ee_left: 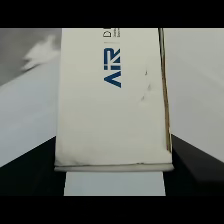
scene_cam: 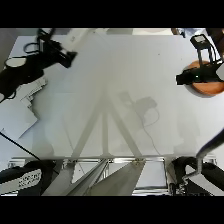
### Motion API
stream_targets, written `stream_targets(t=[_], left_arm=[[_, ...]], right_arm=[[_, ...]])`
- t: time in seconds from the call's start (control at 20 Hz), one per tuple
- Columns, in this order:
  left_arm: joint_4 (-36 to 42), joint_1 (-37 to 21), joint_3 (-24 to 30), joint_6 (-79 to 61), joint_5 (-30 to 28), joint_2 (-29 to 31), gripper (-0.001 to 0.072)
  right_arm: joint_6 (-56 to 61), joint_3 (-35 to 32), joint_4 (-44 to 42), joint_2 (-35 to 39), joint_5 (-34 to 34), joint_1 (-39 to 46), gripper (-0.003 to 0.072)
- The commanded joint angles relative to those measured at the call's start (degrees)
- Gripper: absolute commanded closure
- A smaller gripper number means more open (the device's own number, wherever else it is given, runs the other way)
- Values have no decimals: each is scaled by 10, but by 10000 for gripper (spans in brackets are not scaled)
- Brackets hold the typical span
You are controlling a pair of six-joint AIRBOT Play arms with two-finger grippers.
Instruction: Fold the box and place the chain.
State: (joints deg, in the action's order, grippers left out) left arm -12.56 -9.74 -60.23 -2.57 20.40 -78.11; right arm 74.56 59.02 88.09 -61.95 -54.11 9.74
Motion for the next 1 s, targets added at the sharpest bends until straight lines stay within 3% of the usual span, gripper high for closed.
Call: stream_targets(t=[0.0,0.1,0.3,0.4,0.55,0.6,0.65,0.7,0.95], left_arm=[[-61,-92,0,122,-60,2,708],[-201,-124,0,262,-54,-10,709],[-496,-153,0,527,50,-66,707],[-541,-152,0,570,85,-97,704],[-516,-151,0,570,94,-130,698],[-513,-151,0,570,94,-138,611],[-513,-151,0,570,96,-141,380],[-513,-151,0,570,94,-141,42],[-514,-152,0,570,135,-114,11]], right_arm=[[0,1,0,0,0,0,669],[0,1,0,0,0,0,669],[0,1,0,0,1,0,669],[0,1,0,0,1,0,669],[0,1,0,0,1,0,669],[0,1,0,0,1,0,669],[0,1,0,0,1,0,669],[0,1,0,0,1,0,669],[0,1,0,0,1,0,669]])
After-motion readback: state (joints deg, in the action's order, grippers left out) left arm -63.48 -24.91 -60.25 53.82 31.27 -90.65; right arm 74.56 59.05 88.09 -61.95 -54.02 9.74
